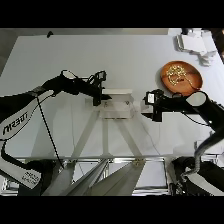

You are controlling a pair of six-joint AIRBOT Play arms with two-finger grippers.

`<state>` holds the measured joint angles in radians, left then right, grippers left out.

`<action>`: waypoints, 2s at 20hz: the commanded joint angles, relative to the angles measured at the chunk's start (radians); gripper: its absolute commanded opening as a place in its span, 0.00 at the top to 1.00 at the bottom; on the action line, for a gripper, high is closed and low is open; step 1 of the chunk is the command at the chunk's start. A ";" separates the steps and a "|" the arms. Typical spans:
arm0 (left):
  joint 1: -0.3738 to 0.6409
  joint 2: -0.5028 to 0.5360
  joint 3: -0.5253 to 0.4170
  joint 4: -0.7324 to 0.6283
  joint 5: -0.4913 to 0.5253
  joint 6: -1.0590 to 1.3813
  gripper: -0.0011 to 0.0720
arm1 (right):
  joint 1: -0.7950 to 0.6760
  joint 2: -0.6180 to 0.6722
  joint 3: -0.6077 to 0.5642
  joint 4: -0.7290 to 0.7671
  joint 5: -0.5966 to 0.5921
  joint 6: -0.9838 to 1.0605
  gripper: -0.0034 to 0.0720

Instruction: Fold the box and place the chain.

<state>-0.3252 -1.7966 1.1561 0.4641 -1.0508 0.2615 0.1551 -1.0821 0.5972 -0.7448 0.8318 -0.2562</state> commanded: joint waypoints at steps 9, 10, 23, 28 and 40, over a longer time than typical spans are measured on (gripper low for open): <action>0.000 0.000 0.000 0.000 0.000 0.000 0.97 | -0.023 -0.246 -0.019 0.260 -0.054 -0.276 0.03; 0.000 0.000 0.000 0.000 0.000 0.000 0.97 | -0.008 -0.247 -0.029 0.262 -0.060 -0.276 0.03; 0.000 0.000 0.000 0.000 0.000 0.000 0.97 | 0.074 -0.249 -0.041 0.377 -0.141 0.134 0.02; 0.000 0.000 0.000 0.000 0.000 0.000 0.97 | 0.036 -0.251 -0.023 0.375 -0.121 0.164 0.02; 0.000 0.000 0.000 0.000 0.000 0.000 0.97 | -0.013 -0.352 0.103 0.357 -0.006 0.034 0.04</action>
<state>-0.3252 -1.7966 1.1561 0.4641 -1.0504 0.2611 0.1440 -1.4204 0.6716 -0.3782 0.7986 -0.1600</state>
